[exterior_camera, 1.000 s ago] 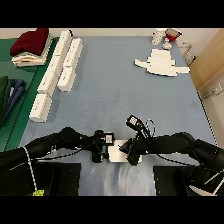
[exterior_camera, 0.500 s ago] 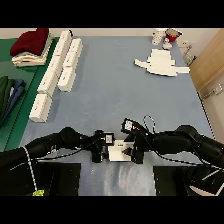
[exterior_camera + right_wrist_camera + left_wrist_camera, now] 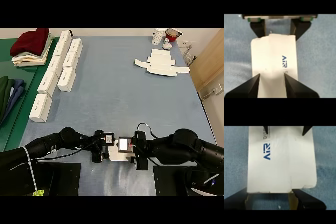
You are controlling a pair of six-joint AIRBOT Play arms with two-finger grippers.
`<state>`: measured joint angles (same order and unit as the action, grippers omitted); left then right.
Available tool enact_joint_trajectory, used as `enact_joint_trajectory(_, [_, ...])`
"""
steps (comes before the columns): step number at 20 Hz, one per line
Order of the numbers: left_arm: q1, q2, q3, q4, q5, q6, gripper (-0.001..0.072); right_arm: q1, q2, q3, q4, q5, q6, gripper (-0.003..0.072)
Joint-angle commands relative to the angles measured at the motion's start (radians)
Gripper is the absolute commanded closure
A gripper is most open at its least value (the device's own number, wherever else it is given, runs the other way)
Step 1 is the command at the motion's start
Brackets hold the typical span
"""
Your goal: Fold the box.
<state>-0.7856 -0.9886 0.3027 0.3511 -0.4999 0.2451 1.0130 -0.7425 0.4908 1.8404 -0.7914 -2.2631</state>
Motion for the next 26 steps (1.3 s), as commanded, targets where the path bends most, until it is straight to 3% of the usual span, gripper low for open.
enact_joint_trajectory(1, [0.000, 0.001, 0.000, 0.000, 0.000, 0.000, 0.0186, 0.082, 0.053, -0.062, -0.121, 0.131, 0.024, 0.0191])
enact_joint_trajectory(4, [0.000, 0.001, 0.000, 0.000, 0.000, 0.000, 0.0186, 0.093, 0.084, -0.121, -0.148, 0.219, 0.023, 0.0190])
enact_joint_trajectory(9, [0.000, 0.001, 0.000, 0.000, 0.000, 0.000, 0.0186, 0.093, 0.082, -0.129, -0.209, 0.231, 0.023, 0.0206])
enact_joint_trajectory(11, [0.000, 0.001, 0.000, 0.000, 0.000, 0.000, 0.0186, 0.093, 0.082, -0.129, -0.219, 0.231, 0.023, 0.0311])
enact_joint_trajectory(12, [0.000, 0.001, 0.000, 0.000, 0.000, 0.000, 0.0186, 0.093, 0.083, -0.129, -0.219, 0.230, 0.023, 0.0313])
enact_joint_trajectory(13, [0.000, 0.001, 0.000, 0.000, 0.000, 0.000, 0.0186, 0.093, 0.083, -0.129, -0.218, 0.229, 0.023, 0.0379])
enact_joint_trajectory(14, [0.000, 0.001, 0.000, 0.000, 0.000, 0.000, 0.0186, 0.093, 0.083, -0.129, -0.218, 0.229, 0.023, 0.0398])
enact_joint_trajectory(17, [0.000, 0.001, 0.000, 0.000, 0.000, 0.000, 0.0186, 0.093, 0.093, -0.129, -0.217, 0.230, 0.023, 0.0365])
enact_joint_trajectory(19, [0.000, 0.001, 0.000, 0.000, 0.000, 0.000, 0.0186, 0.093, 0.118, -0.129, -0.217, 0.230, 0.022, 0.0247])
enact_joint_trajectory(26, [0.000, 0.001, 0.000, 0.000, 0.000, 0.000, 0.0186, 0.092, 0.177, -0.128, -0.275, 0.257, 0.023, 0.0247])
